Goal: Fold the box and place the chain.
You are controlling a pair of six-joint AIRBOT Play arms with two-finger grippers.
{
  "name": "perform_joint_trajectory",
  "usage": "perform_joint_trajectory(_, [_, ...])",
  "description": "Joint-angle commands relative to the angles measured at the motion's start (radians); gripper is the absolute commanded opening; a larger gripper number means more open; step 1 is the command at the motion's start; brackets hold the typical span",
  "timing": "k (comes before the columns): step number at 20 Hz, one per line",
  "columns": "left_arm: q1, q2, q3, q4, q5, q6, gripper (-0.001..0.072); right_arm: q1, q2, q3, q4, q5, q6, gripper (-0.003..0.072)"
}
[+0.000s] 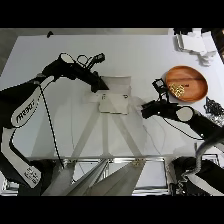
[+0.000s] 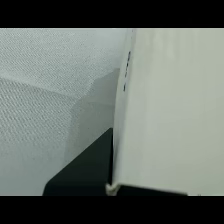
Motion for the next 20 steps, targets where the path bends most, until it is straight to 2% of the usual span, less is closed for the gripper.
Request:
perform_joint_trajectory(1, [0.000, -0.001, 0.000, 0.000, 0.000, 0.001, 0.0015, 0.001, 0.000, 0.000, 0.002, 0.001, 0.000, 0.0009])
perform_joint_trajectory(3, [-0.001, -0.001, 0.000, 0.000, 0.001, 0.003, 0.0014, 0.001, 0.000, 0.000, 0.004, -0.004, 0.000, 0.0038])
perform_joint_trajectory(4, [0.000, 0.000, 0.000, 0.000, 0.000, 0.003, 0.0009, 0.001, 0.001, 0.000, 0.004, -0.011, 0.000, 0.0194])
perform_joint_trajectory(5, [0.000, 0.006, 0.000, 0.005, 0.000, 0.014, 0.0008, 0.001, 0.003, 0.004, 0.004, -0.010, 0.000, 0.0461])
perform_joint_trajectory(6, [0.006, 0.023, 0.000, 0.022, 0.001, 0.054, 0.0007, 0.001, 0.009, 0.012, 0.003, -0.009, 0.000, 0.0563])
perform_joint_trajectory(9, [0.044, 0.129, 0.000, 0.167, -0.002, 0.111, 0.0005, 0.000, 0.072, 0.057, -0.001, -0.008, 0.000, 0.0562])
perform_joint_trajectory(10, [0.064, 0.168, 0.000, 0.191, -0.031, 0.100, 0.0002, 0.000, 0.101, 0.070, -0.005, -0.019, 0.000, 0.0561])
perform_joint_trajectory(12, [0.105, 0.232, -0.001, 0.176, -0.117, 0.054, 0.0000, 0.000, 0.162, 0.073, -0.008, -0.063, 0.000, 0.0559])
perform_joint_trajectory(15, [0.105, 0.319, -0.027, 0.202, -0.135, -0.036, -0.0002, 0.000, 0.209, 0.073, -0.037, -0.070, 0.000, 0.0547])
perform_joint_trajectory(18, [0.071, 0.400, -0.142, 0.157, -0.114, -0.012, -0.0002, 0.000, 0.210, 0.073, -0.038, -0.069, 0.001, 0.0542])
perform_joint_trajectory(20, [0.054, 0.440, -0.282, 0.069, -0.049, 0.055, -0.0002, 0.000, 0.210, 0.073, -0.038, -0.068, 0.001, 0.0542])
